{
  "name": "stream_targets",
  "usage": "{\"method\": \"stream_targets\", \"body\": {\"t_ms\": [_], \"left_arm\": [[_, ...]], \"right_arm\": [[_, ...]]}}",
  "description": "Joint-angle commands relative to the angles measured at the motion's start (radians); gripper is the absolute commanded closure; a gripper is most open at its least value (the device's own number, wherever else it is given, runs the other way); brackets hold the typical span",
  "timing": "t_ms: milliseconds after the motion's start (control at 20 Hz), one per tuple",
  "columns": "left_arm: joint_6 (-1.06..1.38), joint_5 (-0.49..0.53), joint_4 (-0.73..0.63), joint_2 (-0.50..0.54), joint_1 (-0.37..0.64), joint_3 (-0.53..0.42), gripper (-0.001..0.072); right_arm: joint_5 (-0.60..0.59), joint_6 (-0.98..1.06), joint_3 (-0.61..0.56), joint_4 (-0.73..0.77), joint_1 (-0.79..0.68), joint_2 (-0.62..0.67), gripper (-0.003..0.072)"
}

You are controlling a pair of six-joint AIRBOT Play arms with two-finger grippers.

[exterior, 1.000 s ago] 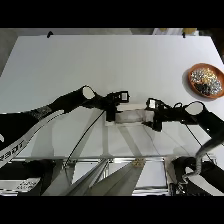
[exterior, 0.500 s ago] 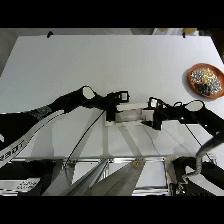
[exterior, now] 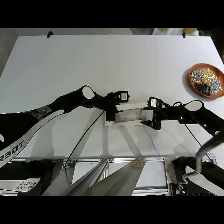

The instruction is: Fold the box and place the chain.

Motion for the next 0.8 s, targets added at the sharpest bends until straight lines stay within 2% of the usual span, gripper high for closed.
{"method": "stream_targets", "body": {"t_ms": [0,650,750], "left_arm": [[0.001,-0.001,-0.001,0.0,-0.001,0.0,0.0695],[0.0,0.013,-0.031,0.0,-0.009,0.0,0.0695],[0.002,0.005,-0.03,0.0,-0.009,0.0,0.0678]], "right_arm": [[-0.013,0.0,0.001,0.001,-0.001,0.0,0.0009],[-0.002,0.0,0.001,-0.01,-0.001,0.0,0.0005],[-0.002,0.0,0.001,-0.01,-0.001,0.0,0.0005]]}}
